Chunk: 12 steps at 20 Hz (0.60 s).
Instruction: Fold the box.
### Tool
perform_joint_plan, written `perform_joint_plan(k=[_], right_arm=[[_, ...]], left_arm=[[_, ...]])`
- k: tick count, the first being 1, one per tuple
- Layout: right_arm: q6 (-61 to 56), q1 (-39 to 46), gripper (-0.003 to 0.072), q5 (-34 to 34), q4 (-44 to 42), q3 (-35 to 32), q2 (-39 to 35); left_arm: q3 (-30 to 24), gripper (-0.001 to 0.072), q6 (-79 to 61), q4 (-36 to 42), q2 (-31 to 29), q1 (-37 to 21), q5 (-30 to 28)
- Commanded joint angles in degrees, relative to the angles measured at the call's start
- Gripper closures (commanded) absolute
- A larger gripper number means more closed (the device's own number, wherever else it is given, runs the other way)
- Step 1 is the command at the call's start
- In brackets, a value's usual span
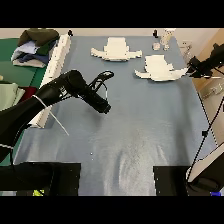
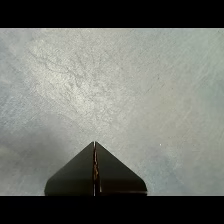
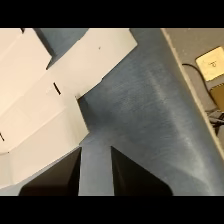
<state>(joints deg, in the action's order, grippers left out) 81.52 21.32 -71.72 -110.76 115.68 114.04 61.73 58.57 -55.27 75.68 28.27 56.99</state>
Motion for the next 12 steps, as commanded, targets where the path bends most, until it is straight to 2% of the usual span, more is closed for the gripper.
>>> perform_joint_plan(k=[1, 4, 8, 9, 10, 11, 12], right_arm=[[3.67, 2.51, 0.0385, -0.96, -9.44, 1.49, 4.28], [5.57, 1.88, 0.0385, -0.26, -15.98, 1.51, 6.71], [7.13, 0.66, 0.0394, 2.93, -17.29, 1.51, 7.98], [7.10, 0.37, 0.0434, 3.78, -17.35, 1.51, 8.24], [7.13, 0.09, 0.0518, 4.00, -17.53, 1.51, 8.46], [7.26, -0.15, 0.0548, 3.93, -17.70, 1.51, 8.63], [7.96, -0.44, 0.0643, 3.52, -17.86, 1.51, 8.61]], left_arm=[[0.04, 0.0697, -0.04, -0.02, 0.02, -0.02, -0.02], [0.04, 0.0697, -0.02, -0.02, 0.02, -0.02, -0.02], [0.04, 0.0697, -0.02, -0.02, 0.02, -0.02, -0.02], [0.04, 0.0697, -0.02, 0.00, 0.02, -0.02, -0.02], [0.04, 0.0697, -0.02, 0.00, 0.02, -0.02, 0.00], [0.04, 0.0697, -0.02, 0.00, 0.02, -0.02, -0.02], [0.04, 0.0697, -0.02, -0.02, 0.02, -0.02, -0.02]])
